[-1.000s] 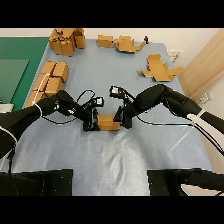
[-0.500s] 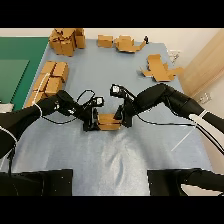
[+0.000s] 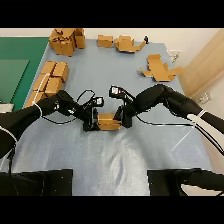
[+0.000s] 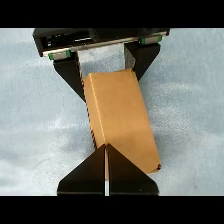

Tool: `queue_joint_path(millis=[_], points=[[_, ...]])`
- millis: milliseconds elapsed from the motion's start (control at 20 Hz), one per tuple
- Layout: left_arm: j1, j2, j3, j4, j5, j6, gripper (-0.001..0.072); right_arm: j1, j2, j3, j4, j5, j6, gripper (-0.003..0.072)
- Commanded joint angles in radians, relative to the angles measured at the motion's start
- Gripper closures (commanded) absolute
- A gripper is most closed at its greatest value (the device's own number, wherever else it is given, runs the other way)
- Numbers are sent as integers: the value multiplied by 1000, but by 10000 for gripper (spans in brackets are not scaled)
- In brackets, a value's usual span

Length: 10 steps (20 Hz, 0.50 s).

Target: Fold the box.

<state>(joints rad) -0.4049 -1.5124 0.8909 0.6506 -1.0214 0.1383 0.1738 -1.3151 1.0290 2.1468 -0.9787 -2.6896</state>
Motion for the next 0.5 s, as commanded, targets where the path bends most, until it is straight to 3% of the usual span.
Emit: queue_joint_path(millis=[0, 450], points=[[0, 0, 0, 0, -2, -1, 362, 48, -8, -1, -90, 61, 0, 680], [0, 0, 0, 0, -2, -1, 362, 77, -6, 0, -153, 24, 30, 680]])
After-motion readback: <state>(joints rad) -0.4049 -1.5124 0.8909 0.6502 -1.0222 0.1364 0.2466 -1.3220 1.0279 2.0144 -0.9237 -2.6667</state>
